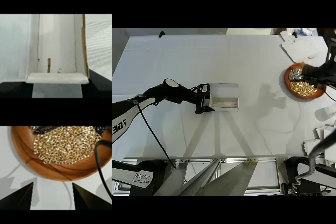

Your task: Fold the box and place the chain.

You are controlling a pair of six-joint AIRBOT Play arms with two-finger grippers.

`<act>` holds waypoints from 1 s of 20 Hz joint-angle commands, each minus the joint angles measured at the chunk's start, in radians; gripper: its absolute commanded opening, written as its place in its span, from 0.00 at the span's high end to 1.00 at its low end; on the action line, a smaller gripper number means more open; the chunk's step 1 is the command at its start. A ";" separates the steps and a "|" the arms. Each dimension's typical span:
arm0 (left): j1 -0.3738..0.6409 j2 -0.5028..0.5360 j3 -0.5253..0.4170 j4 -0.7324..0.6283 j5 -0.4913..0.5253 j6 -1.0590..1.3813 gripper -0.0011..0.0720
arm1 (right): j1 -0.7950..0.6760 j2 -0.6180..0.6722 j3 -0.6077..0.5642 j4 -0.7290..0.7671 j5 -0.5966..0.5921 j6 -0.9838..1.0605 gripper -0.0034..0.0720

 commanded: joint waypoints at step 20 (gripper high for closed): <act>0.000 0.000 0.000 0.000 0.000 0.000 0.69 | -0.119 -0.343 0.001 0.095 -0.145 -0.140 0.94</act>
